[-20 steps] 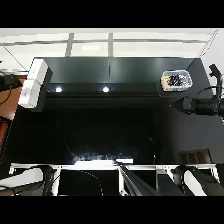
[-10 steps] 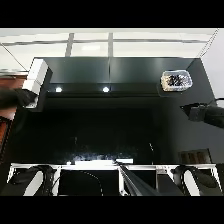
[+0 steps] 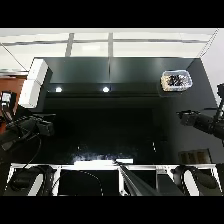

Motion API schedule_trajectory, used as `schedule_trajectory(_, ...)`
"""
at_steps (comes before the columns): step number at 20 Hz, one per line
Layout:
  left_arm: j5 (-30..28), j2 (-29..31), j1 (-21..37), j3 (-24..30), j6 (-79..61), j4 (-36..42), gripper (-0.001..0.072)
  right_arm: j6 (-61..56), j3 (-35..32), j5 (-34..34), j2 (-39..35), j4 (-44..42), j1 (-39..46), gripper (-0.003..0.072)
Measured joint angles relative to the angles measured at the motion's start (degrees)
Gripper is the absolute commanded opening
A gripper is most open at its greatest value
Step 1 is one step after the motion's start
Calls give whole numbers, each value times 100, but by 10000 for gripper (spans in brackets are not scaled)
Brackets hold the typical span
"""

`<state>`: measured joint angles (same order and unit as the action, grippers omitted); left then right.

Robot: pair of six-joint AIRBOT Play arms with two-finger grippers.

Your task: Fold the box and place the chain.

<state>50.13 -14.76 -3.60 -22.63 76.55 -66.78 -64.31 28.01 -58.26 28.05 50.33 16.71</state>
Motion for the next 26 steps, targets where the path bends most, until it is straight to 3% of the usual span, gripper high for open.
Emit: schedule_trajectory(26, -66, 173, -42, 122, 20, 66, 25, 11, -52, 48, -9, -15, 0, 12)
